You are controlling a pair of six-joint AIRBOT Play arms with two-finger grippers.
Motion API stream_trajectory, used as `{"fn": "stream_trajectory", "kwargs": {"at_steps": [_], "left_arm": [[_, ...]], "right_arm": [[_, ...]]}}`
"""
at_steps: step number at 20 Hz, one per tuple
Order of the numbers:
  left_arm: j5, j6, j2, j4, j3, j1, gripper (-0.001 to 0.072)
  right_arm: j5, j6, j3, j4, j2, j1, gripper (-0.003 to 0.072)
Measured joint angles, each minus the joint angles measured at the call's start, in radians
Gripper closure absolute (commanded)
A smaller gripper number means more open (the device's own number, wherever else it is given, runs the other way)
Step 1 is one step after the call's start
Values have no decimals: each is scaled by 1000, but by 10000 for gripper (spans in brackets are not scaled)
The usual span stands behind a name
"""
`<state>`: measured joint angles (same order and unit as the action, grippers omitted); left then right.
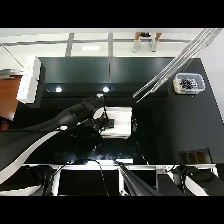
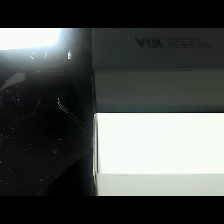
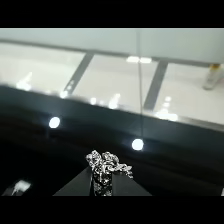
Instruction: Fold the box and place the chain.
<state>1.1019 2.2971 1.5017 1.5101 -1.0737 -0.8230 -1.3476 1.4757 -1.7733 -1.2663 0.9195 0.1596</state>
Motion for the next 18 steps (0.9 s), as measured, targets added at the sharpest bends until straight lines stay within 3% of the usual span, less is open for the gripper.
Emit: {"fn": "stream_trajectory", "kwargs": {"at_steps": [6, 18], "left_arm": [[0, 0, 0, 0, 0, 0, 677], [-1, 0, 0, 0, 0, 0, 677]], "right_arm": [[-109, -69, 0, 54, -2, 132, 666], [-173, -121, 0, 285, 11, 166, 666]]}}
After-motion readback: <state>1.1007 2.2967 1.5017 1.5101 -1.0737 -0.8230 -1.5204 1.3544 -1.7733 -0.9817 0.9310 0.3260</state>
